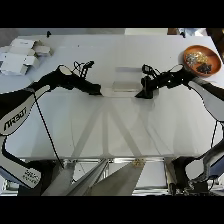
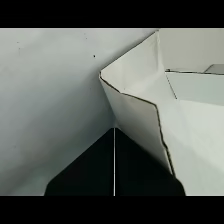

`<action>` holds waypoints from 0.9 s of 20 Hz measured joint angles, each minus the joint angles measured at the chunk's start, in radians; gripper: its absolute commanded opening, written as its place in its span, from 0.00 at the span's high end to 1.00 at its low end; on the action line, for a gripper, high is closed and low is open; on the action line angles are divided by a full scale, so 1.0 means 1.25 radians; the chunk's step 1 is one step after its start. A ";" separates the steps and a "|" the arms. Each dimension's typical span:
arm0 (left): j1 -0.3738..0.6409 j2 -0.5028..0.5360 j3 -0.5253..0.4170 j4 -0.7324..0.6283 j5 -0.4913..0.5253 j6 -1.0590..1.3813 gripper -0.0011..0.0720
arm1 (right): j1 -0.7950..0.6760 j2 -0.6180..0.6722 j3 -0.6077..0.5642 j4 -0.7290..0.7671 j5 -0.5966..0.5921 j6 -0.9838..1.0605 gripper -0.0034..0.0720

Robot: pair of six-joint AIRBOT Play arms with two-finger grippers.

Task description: Fold the box and place the chain.

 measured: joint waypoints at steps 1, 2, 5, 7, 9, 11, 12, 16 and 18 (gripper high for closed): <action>-0.001 -0.001 0.000 -0.007 0.004 -0.001 0.98 | 0.000 0.000 0.000 0.000 0.000 0.000 0.26; -0.002 -0.002 0.000 -0.016 0.006 -0.001 0.98 | 0.000 0.000 0.000 0.000 0.000 0.000 0.26; -0.003 -0.004 0.000 -0.080 0.007 0.016 0.98 | 0.000 0.000 0.000 0.000 0.000 0.000 0.26; -0.004 -0.004 0.000 -0.127 -0.006 0.032 0.98 | 0.000 0.000 0.000 0.000 0.000 0.000 0.26; -0.004 -0.004 0.000 -0.163 -0.025 0.047 0.98 | 0.000 0.000 0.000 0.000 0.000 0.000 0.26; -0.004 -0.004 0.000 -0.184 -0.036 0.056 0.97 | 0.000 0.000 0.000 0.000 0.000 0.000 0.26; -0.004 -0.004 0.000 -0.192 -0.039 0.060 0.97 | 0.000 0.000 0.000 0.000 0.000 0.000 0.26; -0.004 -0.004 0.000 -0.215 -0.045 0.068 0.85 | 0.000 0.000 0.000 0.000 0.000 0.000 0.26; -0.004 -0.004 0.000 -0.233 -0.049 0.078 0.85 | 0.000 0.000 0.000 0.000 0.000 0.000 0.26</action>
